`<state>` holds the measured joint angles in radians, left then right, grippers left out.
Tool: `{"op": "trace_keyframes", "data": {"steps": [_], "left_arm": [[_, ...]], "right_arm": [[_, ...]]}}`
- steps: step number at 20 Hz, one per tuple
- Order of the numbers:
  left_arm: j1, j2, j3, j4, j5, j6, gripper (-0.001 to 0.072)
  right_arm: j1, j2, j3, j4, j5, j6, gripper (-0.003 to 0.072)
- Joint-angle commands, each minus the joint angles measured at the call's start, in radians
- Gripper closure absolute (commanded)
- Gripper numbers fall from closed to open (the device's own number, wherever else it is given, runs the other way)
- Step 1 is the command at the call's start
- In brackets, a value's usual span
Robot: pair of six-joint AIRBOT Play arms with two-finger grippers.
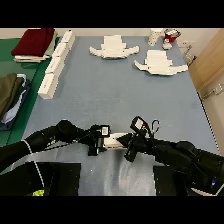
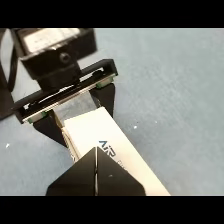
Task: Fold the box.
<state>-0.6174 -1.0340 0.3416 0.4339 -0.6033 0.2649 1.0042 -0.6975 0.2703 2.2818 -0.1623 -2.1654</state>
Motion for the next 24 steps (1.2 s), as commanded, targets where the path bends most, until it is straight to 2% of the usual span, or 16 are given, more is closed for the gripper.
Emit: {"op": "trace_keyframes", "data": {"steps": [1, 8, 24], "left_arm": [[0.0, 0.0, 0.0, 0.0, 0.001, 0.0, 0.0169], [0.0, 0.0, 0.0, 0.0, 0.0, 0.0, 0.0169], [0.0, 0.0, 0.0, 0.0, 0.001, 0.0, 0.017]], "right_arm": [[0.032, 0.001, -0.065, 0.026, 0.122, 0.1, 0.0683], [0.031, -0.061, -0.088, 0.022, 0.042, 0.113, 0.0683], [0.03, -0.069, -0.08, 0.0, 0.032, 0.149, 0.0682]]}}
